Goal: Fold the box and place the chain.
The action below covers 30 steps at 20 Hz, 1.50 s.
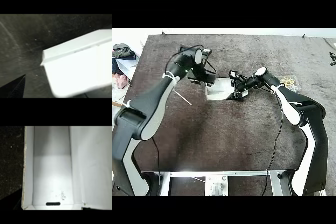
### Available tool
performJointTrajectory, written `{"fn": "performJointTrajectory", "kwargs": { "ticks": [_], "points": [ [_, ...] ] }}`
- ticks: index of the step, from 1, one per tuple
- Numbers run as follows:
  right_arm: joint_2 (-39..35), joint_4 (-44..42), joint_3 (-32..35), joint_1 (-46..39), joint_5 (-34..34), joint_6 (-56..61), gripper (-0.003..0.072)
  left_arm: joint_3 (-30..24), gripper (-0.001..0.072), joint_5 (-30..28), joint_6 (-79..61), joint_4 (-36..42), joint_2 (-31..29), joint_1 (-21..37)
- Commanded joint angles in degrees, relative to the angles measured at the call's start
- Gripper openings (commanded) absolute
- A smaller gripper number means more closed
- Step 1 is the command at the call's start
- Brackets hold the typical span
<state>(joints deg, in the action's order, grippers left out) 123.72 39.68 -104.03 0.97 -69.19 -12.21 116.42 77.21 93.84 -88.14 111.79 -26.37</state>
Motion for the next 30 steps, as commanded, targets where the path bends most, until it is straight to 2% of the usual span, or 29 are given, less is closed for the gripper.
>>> {"fn": "performJointTrajectory", "kwargs": {
  "ticks": [1,4,5,9,13,17,20,22,24,25,27,29,30],
  "points": [
    [-0.02,-0.02,0.00,0.04,0.02,0.02,0.0279,-0.22,0.0613,-0.26,-10.97,0.50,-3.26,0.79],
    [-0.02,-0.02,0.00,0.04,0.00,0.02,0.0279,-0.44,0.0613,0.96,-17.62,2.97,-3.50,3.15],
    [-0.02,-0.02,0.00,0.04,0.00,0.02,0.0279,-0.50,0.0613,0.70,-19.74,6.38,-3.50,4.72],
    [-0.02,-0.02,0.00,0.07,0.00,0.02,0.0279,-2.84,0.0613,-2.60,-35.17,28.52,-3.50,14.19],
    [-0.02,-0.04,0.00,0.07,-0.02,0.02,0.0279,-9.01,0.0613,-7.72,-53.96,36.11,-3.50,20.81],
    [-0.02,-0.04,0.00,0.07,0.02,0.02,0.0279,-12.26,0.0613,-10.84,-55.32,36.37,-3.50,22.29],
    [-0.02,-0.02,0.00,0.04,-0.02,0.02,0.0279,-12.31,0.0613,-13.90,-59.12,42.84,-3.32,22.25],
    [-0.02,-0.02,0.00,0.04,0.00,0.04,0.0279,-13.55,0.0613,-11.78,-70.29,48.04,-2.60,22.95],
    [-0.02,-0.02,0.00,0.04,0.00,0.02,0.0279,-17.35,0.0612,-9.03,-81.29,58.01,-1.77,25.14],
    [-0.02,-0.02,0.00,0.04,0.00,0.02,0.0279,-18.71,0.0612,-8.57,-85.83,60.06,-1.01,25.86],
    [-0.02,-0.02,0.00,0.04,0.00,0.02,0.0279,-20.39,0.0614,-8.68,-91.32,60.19,1.01,26.12],
    [-0.02,-0.02,0.00,0.04,0.00,0.02,0.0279,-20.79,0.0616,-6.16,-98.51,58.71,3.15,24.90],
    [-0.02,-0.02,0.00,0.04,0.00,0.02,0.0279,-20.81,0.0720,-5.64,-101.02,57.81,4.09,24.24]
  ]
}}
